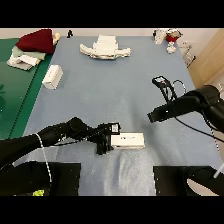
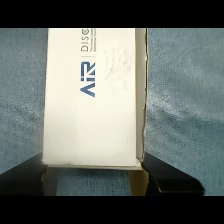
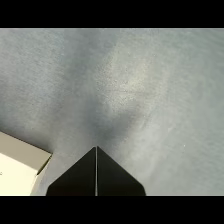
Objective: Fold the box.
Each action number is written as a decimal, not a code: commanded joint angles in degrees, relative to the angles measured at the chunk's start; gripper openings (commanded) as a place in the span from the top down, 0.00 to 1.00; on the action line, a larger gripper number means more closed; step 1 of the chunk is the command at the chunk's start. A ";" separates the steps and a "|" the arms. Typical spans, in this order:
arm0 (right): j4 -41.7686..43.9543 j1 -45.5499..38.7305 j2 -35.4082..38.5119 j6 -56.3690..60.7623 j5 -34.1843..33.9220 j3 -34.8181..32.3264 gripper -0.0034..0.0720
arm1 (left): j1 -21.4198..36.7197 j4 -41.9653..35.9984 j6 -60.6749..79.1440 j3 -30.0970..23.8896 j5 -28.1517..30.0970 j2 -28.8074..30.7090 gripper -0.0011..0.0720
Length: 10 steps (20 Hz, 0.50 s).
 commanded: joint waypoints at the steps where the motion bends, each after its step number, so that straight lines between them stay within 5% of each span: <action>1: 6.99 -7.48 -6.75 -13.92 2.01 2.05 0.95 | 0.00 0.02 0.02 0.02 0.00 -0.02 0.45; 4: 7.02 -7.52 -9.25 -23.58 4.76 2.05 0.95 | 0.00 0.02 0.02 0.02 0.02 -0.02 0.45; 10: 6.75 -7.52 -9.27 -23.52 7.82 2.05 0.95 | 0.00 0.02 0.02 0.02 0.02 -0.02 0.45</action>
